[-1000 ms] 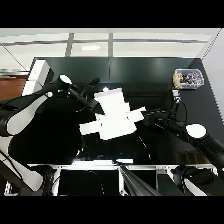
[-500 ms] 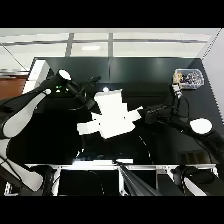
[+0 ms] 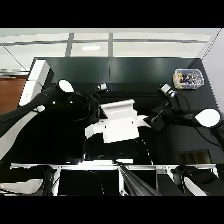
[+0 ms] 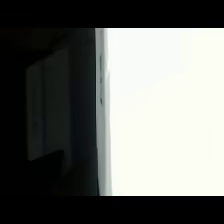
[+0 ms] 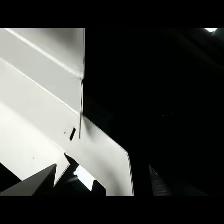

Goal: Fold the box and place the chain.

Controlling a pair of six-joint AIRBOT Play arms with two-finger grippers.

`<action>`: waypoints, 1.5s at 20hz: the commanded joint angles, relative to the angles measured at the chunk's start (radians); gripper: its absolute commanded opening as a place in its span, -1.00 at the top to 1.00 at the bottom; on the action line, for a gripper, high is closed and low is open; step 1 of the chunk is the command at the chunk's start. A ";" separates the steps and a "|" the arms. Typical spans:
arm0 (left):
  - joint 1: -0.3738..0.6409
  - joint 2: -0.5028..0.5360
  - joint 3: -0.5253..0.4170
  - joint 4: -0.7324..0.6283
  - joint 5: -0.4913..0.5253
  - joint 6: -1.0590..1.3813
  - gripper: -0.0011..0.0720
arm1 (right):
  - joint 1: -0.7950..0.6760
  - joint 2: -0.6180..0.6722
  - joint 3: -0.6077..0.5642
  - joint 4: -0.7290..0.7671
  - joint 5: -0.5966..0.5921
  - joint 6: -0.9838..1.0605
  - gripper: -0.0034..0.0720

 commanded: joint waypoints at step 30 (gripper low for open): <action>-0.063 -0.042 -0.032 0.082 0.211 0.232 0.90 | 0.257 -0.132 -0.113 0.125 -0.309 -0.517 -0.85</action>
